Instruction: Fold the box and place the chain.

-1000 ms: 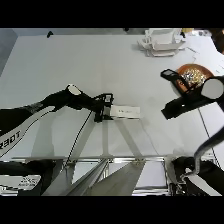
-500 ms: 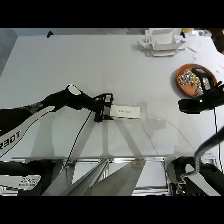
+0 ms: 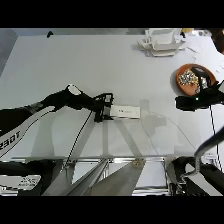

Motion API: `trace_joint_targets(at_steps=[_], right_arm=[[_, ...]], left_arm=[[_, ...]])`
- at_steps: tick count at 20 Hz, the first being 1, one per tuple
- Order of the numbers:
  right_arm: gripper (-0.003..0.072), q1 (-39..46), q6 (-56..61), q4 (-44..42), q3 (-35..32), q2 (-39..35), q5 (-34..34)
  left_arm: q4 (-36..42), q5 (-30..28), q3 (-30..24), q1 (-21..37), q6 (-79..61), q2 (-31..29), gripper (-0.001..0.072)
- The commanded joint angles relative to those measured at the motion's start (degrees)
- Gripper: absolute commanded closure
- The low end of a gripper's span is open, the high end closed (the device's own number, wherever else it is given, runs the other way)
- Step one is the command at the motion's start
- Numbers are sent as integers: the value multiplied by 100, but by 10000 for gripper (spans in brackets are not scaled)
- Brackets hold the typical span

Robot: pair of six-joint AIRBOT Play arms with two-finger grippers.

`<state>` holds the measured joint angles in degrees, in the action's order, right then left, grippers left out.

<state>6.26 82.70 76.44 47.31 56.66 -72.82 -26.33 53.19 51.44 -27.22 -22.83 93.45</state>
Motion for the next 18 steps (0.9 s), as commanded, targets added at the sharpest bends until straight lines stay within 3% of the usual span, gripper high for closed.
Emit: trace_joint_targets(at_steps=[1, 5, 8, 13, 18], right_arm=[[667, 4, -4, -122, -4, 26, 35], [667, 4, -2, -136, -2, 24, 2], [667, 4, -2, -142, -2, 24, 4], [667, 4, -2, -142, -2, 24, 7], [667, 4, -2, -142, -2, 24, 7]], left_arm=[[-289, 50, 7, 48, 654, -173, 707], [-1930, -50, 7, 468, 3296, -957, 707], [-2610, -162, 7, 1091, 5401, -1655, 708], [-3381, -181, 7, 2450, 6747, -2634, 709], [-4444, -42, -7, 3814, 8214, -2959, 709]])
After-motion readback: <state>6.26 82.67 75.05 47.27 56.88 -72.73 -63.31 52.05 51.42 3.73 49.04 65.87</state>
